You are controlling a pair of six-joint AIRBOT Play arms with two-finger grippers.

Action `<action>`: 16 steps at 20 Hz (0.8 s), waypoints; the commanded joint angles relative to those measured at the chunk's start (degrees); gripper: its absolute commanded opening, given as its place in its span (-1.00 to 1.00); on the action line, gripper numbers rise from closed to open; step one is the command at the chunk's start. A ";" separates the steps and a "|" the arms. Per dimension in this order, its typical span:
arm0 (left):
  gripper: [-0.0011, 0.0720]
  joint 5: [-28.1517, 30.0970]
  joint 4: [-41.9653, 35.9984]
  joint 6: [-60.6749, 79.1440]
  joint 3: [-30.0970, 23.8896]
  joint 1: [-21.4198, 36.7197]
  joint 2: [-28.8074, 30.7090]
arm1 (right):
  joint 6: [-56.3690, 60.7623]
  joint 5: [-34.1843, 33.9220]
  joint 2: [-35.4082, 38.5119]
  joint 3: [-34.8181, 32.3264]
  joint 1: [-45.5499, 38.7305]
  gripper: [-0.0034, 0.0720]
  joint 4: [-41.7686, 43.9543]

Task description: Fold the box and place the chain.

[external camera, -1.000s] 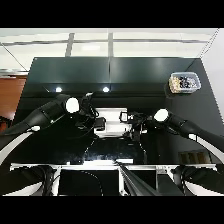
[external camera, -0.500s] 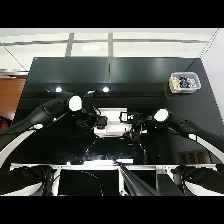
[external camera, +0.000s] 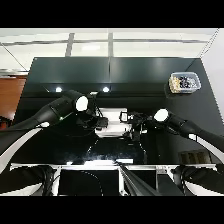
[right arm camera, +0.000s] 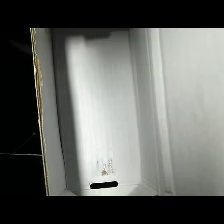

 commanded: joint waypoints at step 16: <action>-0.02 4.48 6.10 -10.54 0.17 -4.33 -4.13 | 0.00 0.00 -0.02 0.00 0.04 -0.29 0.00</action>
